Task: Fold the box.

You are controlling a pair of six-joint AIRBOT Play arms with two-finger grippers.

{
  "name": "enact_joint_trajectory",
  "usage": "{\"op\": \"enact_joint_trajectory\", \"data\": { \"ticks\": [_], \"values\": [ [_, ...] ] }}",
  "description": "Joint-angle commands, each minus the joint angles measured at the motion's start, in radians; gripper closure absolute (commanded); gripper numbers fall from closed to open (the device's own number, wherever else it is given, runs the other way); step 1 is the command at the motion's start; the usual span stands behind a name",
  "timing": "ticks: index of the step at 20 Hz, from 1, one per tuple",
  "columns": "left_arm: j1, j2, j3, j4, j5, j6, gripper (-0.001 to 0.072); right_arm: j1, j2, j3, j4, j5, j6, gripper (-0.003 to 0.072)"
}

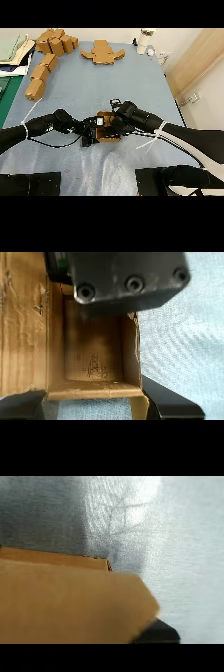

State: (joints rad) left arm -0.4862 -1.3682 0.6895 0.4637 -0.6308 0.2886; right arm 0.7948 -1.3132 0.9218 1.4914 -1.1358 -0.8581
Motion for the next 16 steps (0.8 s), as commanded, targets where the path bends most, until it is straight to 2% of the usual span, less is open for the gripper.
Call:
{"op": "enact_joint_trajectory", "data": {
  "ticks": [1, 3, 4, 7, 8, 9, 10, 16],
  "values": [
    [0.000, 0.000, 0.001, 0.000, 0.000, 0.000, 0.0240, 0.008, -0.015, 0.003, -0.003, -0.008, 0.039, 0.0469],
    [0.000, 0.000, 0.001, 0.000, 0.000, 0.000, 0.0240, 0.008, -0.015, 0.003, -0.003, -0.007, 0.038, 0.0628],
    [0.000, 0.000, 0.001, 0.000, 0.000, 0.000, 0.0240, 0.008, -0.015, 0.003, -0.003, -0.007, 0.038, 0.0680],
    [0.000, 0.000, 0.001, 0.000, 0.000, 0.000, 0.0240, 0.008, -0.015, 0.003, -0.003, -0.005, 0.016, 0.0681],
    [0.000, 0.000, 0.001, 0.000, 0.000, 0.000, 0.0240, 0.008, -0.015, 0.003, 0.000, -0.002, 0.009, 0.0634],
    [0.000, 0.000, 0.001, 0.000, 0.000, 0.000, 0.0240, 0.008, -0.015, 0.003, 0.002, -0.002, 0.009, 0.0404],
    [0.000, 0.000, 0.001, 0.000, 0.000, 0.000, 0.0240, 0.008, -0.013, 0.003, 0.002, -0.003, 0.006, 0.0218],
    [0.000, 0.000, 0.001, 0.000, 0.000, 0.000, 0.0240, 0.006, 0.058, 0.006, 0.009, -0.037, 0.004, 0.0209]
  ]
}}
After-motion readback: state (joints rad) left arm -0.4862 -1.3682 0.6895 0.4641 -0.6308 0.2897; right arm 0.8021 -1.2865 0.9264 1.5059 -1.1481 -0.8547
